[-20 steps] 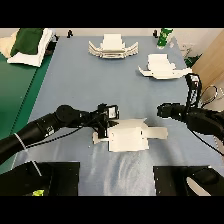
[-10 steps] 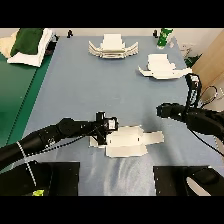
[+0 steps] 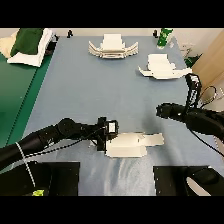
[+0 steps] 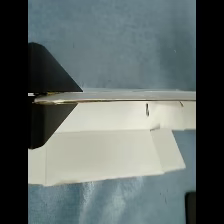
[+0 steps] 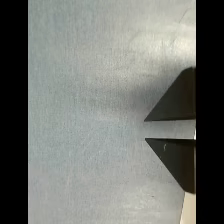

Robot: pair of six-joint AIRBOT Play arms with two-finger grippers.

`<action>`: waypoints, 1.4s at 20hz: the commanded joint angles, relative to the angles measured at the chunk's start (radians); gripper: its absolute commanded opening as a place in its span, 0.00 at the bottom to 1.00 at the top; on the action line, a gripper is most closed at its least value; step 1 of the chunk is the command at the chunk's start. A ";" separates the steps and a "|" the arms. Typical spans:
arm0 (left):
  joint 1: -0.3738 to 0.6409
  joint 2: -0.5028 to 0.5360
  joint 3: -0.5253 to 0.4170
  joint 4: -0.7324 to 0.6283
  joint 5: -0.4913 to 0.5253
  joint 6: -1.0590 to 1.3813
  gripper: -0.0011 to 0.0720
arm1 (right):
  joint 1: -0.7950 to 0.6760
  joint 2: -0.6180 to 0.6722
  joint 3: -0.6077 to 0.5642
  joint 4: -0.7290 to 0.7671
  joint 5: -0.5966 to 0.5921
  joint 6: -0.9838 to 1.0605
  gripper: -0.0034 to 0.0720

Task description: Fold the box.

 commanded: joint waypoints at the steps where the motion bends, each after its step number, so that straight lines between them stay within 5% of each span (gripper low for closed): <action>1: 0.004 -0.001 0.031 0.077 -0.077 -0.103 0.03 | 0.001 -0.001 0.001 0.002 0.000 0.000 0.22; 7: 0.011 -0.001 0.077 0.142 -0.087 -0.144 0.03 | 0.001 -0.001 0.001 0.002 0.000 0.000 0.22; 14: 0.150 -0.083 0.205 0.142 -0.300 -0.143 0.03 | 0.001 -0.001 0.001 0.026 0.000 0.000 0.22; 22: 0.147 -0.127 0.235 0.102 -0.247 -0.143 0.03 | 0.001 -0.001 0.001 0.027 0.000 0.000 0.22; 28: 0.097 -0.072 0.157 0.066 -0.144 -0.145 0.03 | 0.001 -0.001 -0.001 0.028 -0.012 0.000 0.22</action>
